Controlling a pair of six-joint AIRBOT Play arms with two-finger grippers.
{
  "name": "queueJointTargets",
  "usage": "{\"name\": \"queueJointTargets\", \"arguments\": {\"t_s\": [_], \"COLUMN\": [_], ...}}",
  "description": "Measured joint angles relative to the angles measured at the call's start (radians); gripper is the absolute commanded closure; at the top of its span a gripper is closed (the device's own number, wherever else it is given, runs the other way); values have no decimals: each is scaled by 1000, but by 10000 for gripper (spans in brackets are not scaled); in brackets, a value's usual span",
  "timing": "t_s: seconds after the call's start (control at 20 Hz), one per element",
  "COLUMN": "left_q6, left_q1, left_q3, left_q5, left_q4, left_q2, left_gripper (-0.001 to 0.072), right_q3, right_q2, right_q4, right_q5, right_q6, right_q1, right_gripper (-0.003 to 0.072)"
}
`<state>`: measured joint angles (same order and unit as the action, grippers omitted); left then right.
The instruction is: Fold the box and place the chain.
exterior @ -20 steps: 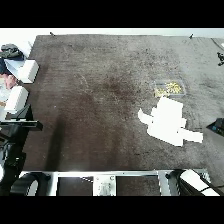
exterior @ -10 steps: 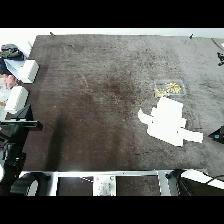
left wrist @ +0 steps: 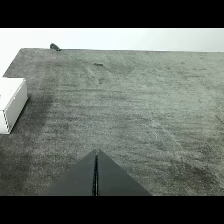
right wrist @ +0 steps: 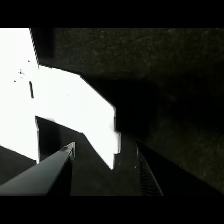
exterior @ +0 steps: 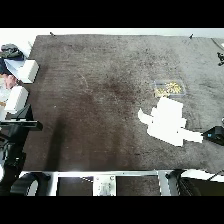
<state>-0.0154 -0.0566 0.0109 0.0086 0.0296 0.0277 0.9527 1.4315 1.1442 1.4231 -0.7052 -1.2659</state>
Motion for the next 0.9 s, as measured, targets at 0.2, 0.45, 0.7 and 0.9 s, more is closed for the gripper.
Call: {"name": "queueJointTargets", "arguments": {"t_s": [0.2, 0.45, 0.7, 0.9], "left_q6": [0, 0, 0, 0], "left_q1": [0, 0, 0, 0], "left_q3": [0, 0, 0, 0], "left_q5": [0, 0, 0, 0], "left_q4": [0, 0, 0, 0], "left_q2": [0, 0, 0, 0], "left_gripper": [697, 697, 697, 697], "right_q3": [0, -2, -6, -12], "right_q2": [51, 139, 188, 198], "right_q4": [-32, -127, -186, -187], "right_q5": [-3, 71, 119, 122], "right_q6": [26, 52, 79, 126], "right_q1": [0, 0, 27, 84], "right_gripper": [304, 305, 422, 701]}}
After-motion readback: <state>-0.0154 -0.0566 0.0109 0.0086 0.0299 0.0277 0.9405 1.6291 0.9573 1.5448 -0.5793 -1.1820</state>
